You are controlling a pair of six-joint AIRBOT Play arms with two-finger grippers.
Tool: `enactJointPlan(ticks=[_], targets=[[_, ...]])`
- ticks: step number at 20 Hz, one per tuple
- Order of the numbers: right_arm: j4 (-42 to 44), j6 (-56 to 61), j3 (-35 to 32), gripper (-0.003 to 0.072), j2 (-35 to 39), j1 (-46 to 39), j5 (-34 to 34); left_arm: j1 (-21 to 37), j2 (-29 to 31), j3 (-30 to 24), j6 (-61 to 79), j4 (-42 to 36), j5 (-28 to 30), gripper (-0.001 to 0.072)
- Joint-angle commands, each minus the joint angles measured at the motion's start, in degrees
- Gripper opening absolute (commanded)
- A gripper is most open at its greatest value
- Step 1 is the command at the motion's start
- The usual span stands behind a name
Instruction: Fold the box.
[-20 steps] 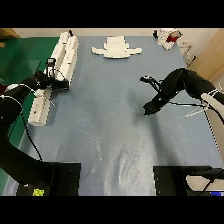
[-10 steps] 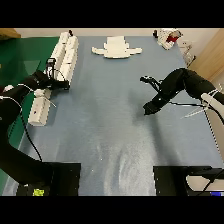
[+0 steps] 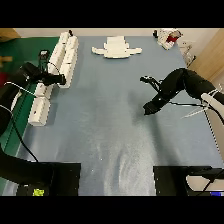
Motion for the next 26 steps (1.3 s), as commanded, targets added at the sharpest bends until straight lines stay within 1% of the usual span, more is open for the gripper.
enactJointPlan(ticks=[1,3,4,5,6,7,8,10,11,13,15,16,17,19,22,24,26], targets=[[0.02,0.02,0.04,0.0003,-0.04,0.00,0.02,0.17,6.03,0.17,-0.09,-0.02,-9.70,0.0697],[0.02,0.02,0.04,0.0003,-0.04,0.00,0.02,0.15,10.36,0.17,-0.55,-0.07,-15.50,0.0696],[0.02,0.02,0.04,0.0003,-0.04,0.00,0.02,0.15,12.41,0.17,-2.75,-0.09,-18.40,0.0593],[0.02,0.02,0.04,0.0003,-0.04,0.00,0.02,0.15,14.19,0.17,-3.48,-0.09,-21.31,0.0360],[0.02,0.02,0.04,0.0003,-0.04,0.00,0.02,0.15,15.80,0.17,-3.32,-0.09,-24.37,0.0171],[0.02,0.02,0.04,0.0003,-0.04,0.00,0.02,0.15,17.07,0.17,-3.39,-0.11,-27.04,0.0067],[0.02,0.02,0.04,0.0003,-0.04,0.00,0.02,0.11,18.21,0.15,-3.52,-0.39,-30.14,0.0011],[0.02,0.02,0.04,0.0003,-0.04,0.00,0.02,-0.61,20.11,-0.22,-5.14,-0.52,-34.84,0.0009],[0.02,0.02,0.04,0.0004,-0.04,0.00,0.02,-1.57,21.46,-1.51,-5.99,-0.50,-35.60,0.0009],[0.02,0.02,0.04,0.0003,-0.04,0.00,0.02,-5.03,24.41,-6.03,-7.17,-0.52,-35.15,0.0009],[0.02,0.02,0.04,0.0004,-0.04,0.00,0.02,-10.73,26.27,-12.46,-8.92,-0.52,-33.40,0.0009],[0.00,0.02,0.04,0.0004,-0.04,0.00,0.02,-13.55,26.49,-15.37,-9.84,-0.52,-31.65,0.0009],[0.02,0.02,0.04,0.0003,-0.04,0.00,0.02,-16.52,26.49,-18.18,-10.73,-0.52,-29.11,0.0010],[0.02,0.02,0.04,0.0003,-0.04,0.00,0.02,-21.38,26.47,-22.12,-12.15,-0.55,-24.09,0.0010],[0.02,0.02,0.04,0.0003,-0.04,0.00,0.02,-26.69,26.45,-24.48,-12.35,-0.50,-19.93,0.0011],[0.02,0.02,0.04,0.0003,-0.04,0.00,0.02,-28.44,26.51,-24.52,-12.57,-0.81,-19.96,0.0010],[0.02,0.02,0.04,0.0003,-0.04,0.00,0.02,-28.94,26.51,-24.52,-12.48,-2.38,-20.50,0.0010]])
